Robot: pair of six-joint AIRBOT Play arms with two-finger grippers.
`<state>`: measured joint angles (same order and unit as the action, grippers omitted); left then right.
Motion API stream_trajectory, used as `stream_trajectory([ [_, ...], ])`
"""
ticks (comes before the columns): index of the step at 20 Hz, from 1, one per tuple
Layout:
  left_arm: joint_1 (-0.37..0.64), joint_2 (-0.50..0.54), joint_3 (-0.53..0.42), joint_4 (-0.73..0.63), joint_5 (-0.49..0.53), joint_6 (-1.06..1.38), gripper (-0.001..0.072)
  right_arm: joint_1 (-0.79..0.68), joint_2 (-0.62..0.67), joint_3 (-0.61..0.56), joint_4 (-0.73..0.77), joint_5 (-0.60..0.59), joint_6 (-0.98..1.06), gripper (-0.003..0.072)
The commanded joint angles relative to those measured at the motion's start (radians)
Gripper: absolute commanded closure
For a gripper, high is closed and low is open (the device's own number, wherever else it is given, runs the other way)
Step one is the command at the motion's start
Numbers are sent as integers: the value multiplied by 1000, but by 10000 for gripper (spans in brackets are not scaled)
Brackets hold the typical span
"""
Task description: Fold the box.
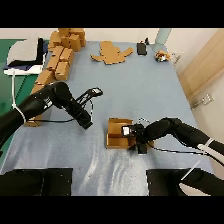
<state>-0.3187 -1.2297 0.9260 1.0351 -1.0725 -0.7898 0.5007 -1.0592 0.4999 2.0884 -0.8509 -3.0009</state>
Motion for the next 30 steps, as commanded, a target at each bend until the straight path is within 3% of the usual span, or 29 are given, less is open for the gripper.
stream_trajectory([
  [1,-5,16,-60,-149,49,154,695,5,1,12,-50,3,0,210],
  [8,-131,16,-147,-153,230,335,696,5,1,12,-39,-8,0,210],
  [13,-160,61,-186,-156,239,411,698,4,1,12,-40,-7,0,210],
  [16,-160,158,-269,-188,322,447,699,4,1,12,-40,-8,0,210],
  [19,-160,254,-393,-344,458,583,694,4,1,12,-40,-7,0,210],
  [21,-160,254,-435,-359,462,646,691,4,1,12,-40,-7,0,210],
  [22,-160,249,-453,-357,462,684,537,4,1,12,-40,-8,0,210],
  [23,-160,243,-465,-359,466,711,86,4,1,12,-40,-7,0,210],
  [24,-160,238,-472,-360,472,721,26,4,1,12,-40,-8,0,210],
  [30,-182,171,-474,-509,480,917,24,4,1,12,-40,-7,0,210],
])
